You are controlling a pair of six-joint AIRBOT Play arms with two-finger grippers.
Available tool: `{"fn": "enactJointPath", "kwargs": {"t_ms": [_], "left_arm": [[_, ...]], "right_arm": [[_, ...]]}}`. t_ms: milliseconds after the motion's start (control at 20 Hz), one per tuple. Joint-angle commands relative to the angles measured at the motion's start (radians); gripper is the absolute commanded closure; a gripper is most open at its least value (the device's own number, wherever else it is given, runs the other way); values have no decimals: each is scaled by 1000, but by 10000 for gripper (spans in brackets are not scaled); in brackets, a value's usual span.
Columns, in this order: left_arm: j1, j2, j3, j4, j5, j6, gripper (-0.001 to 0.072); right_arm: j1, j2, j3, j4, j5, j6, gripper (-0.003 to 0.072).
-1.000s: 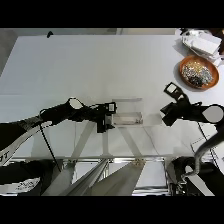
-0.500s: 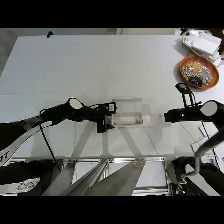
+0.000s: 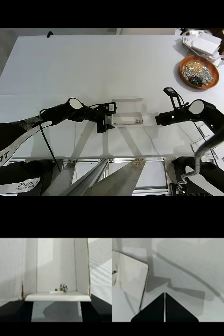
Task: Fold the box and place the chain.
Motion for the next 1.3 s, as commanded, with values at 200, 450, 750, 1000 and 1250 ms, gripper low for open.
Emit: {"fn": "enactJointPath", "kwargs": {"t_ms": [200,450,750,1000,1250], "left_arm": [[0,0,0,0,0,0,386],[0,0,0,0,0,0,386],[0,0,0,0,0,0,386],[0,0,0,0,0,0,386],[0,0,0,0,0,0,386]], "right_arm": [[63,-3,0,93,-21,-1,675],[74,29,28,141,-17,3,582],[74,77,29,203,10,2,497],[112,78,29,229,17,-2,482],[125,79,29,274,18,2,385]]}}
